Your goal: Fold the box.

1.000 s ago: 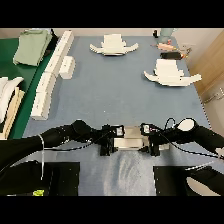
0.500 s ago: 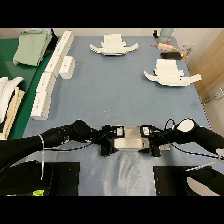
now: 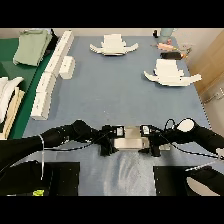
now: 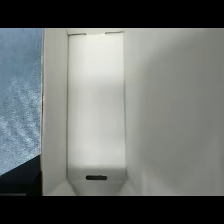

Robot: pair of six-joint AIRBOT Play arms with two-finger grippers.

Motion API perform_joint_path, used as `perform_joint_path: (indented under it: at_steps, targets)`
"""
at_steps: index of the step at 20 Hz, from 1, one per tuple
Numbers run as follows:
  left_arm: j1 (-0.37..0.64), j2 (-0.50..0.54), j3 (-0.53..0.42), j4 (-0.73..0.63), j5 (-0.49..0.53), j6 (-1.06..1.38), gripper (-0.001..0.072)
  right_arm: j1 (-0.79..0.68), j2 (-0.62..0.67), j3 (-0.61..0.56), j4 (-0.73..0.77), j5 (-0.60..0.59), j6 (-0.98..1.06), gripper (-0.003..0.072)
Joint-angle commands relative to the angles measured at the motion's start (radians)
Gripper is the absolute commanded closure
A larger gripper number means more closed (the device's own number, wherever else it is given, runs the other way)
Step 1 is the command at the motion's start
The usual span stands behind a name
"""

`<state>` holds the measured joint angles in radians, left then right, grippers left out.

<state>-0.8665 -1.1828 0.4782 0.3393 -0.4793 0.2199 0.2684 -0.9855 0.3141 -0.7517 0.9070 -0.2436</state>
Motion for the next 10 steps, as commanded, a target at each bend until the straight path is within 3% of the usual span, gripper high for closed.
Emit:
perform_joint_path:
  at_steps: [1, 10]
  targets:
    - [0.0, -0.001, 0.0, 0.001, 0.0, 0.0, 0.0185, -0.001, 0.029, 0.0, -0.015, 0.047, 0.0, -0.0031]
    - [0.0, -0.001, 0.0, 0.001, 0.0, 0.0, 0.0185, -0.113, 0.22, 0.0, -0.081, 0.14, 0.116, -0.0031]
